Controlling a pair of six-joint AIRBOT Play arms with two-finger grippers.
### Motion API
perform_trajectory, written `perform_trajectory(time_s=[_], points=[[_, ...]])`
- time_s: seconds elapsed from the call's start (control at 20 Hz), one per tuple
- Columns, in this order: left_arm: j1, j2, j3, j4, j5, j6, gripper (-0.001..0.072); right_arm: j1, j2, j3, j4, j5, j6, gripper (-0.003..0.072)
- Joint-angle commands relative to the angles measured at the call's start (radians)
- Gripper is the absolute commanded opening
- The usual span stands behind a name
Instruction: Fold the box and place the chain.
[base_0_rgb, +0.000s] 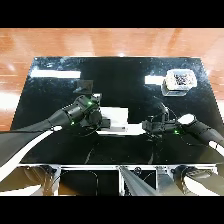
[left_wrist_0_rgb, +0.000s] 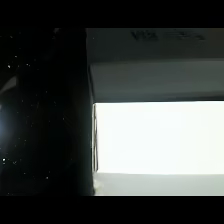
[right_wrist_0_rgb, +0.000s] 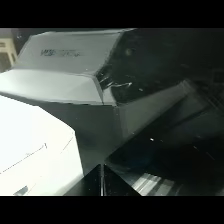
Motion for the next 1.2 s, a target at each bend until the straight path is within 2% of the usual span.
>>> perform_trajectory(time_s=[0.0, 0.05, 0.1, 0.4, 0.45, 0.55, 0.75, 0.9, 1.15], points=[[-0.001, -0.004, 0.0, 0.002, 0.0, 0.0, 0.0019, 0.028, -0.004, 0.04, 0.029, 0.043, -0.034, 0.0033], [-0.004, -0.004, 0.0, 0.002, 0.002, 0.0, 0.0019, 0.028, -0.004, 0.06, 0.029, 0.064, -0.034, 0.0226], [-0.005, -0.004, 0.0, 0.002, 0.002, 0.0, 0.002, 0.028, -0.004, 0.076, 0.026, 0.079, -0.035, 0.0502], [-0.011, -0.004, 0.0, -0.005, 0.009, 0.0, 0.0019, 0.029, -0.004, 0.135, 0.014, 0.158, -0.035, 0.0524], [-0.019, -0.005, 0.0, -0.004, 0.011, 0.0, 0.002, 0.033, -0.004, 0.136, -0.009, 0.182, -0.034, 0.0628], [-0.027, -0.006, 0.0, -0.005, 0.005, 0.0, 0.0019, 0.034, -0.004, 0.148, -0.041, 0.212, 0.006, 0.0634], [-0.027, -0.006, 0.0, -0.005, 0.004, 0.0, 0.002, 0.052, -0.004, 0.191, 0.003, 0.226, 0.013, 0.0633], [-0.027, -0.006, 0.0, -0.004, 0.003, 0.0, 0.0019, 0.122, -0.004, 0.216, -0.058, 0.134, 0.143, 0.0631], [-0.027, -0.006, 0.0, 0.002, 0.003, 0.0, 0.002, 0.333, -0.004, 0.239, -0.197, -0.062, 0.396, 0.0623]])
